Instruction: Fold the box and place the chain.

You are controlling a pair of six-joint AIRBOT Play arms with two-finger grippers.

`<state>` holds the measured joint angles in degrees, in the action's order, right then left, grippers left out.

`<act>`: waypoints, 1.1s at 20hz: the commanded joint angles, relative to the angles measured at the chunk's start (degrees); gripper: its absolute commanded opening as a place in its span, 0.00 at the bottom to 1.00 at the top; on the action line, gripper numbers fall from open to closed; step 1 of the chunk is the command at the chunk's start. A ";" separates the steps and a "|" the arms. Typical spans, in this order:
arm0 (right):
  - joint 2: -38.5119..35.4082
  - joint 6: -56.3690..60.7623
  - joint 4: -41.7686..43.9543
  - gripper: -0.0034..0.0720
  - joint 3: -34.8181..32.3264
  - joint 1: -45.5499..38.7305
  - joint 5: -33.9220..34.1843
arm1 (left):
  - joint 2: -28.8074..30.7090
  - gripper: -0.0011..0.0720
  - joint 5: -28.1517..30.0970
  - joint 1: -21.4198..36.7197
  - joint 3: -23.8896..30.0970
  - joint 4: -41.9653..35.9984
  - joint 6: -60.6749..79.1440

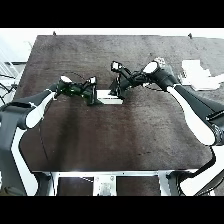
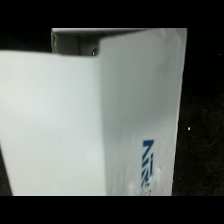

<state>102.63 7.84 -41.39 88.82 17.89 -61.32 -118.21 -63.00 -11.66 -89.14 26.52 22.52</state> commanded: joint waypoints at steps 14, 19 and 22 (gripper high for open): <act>0.83 1.73 -1.44 0.39 1.11 0.63 2.36 | -0.02 0.65 0.04 0.00 -0.02 0.00 0.04; 0.83 3.80 -3.06 0.31 1.09 0.63 2.38 | -0.02 0.65 0.04 0.00 -0.02 0.00 0.02; 0.83 4.26 -3.08 0.31 1.07 0.63 2.38 | -0.02 0.65 0.04 0.00 -0.02 -0.02 0.04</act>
